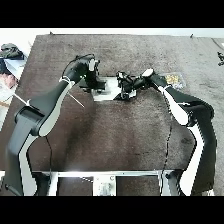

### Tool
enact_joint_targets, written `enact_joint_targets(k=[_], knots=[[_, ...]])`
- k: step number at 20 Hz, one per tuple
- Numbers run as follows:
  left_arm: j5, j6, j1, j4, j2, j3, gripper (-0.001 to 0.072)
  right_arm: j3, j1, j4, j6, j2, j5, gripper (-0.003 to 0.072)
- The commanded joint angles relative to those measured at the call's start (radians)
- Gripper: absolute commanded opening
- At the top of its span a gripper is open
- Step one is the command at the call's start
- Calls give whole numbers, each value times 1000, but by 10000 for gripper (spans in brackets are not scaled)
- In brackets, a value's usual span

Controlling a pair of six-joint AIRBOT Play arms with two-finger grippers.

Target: Fold the box and place the chain.

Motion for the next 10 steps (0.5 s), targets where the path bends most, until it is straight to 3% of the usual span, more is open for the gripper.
enact_joint_targets(k=[1,7,10], knots=[[-28,85,24,-12,63,2,681,1,0,0,0,0,1,274],[47,331,77,-2,172,-5,681,1,0,0,0,0,1,274],[83,462,145,-108,222,-39,681,1,0,0,0,0,0,274]])
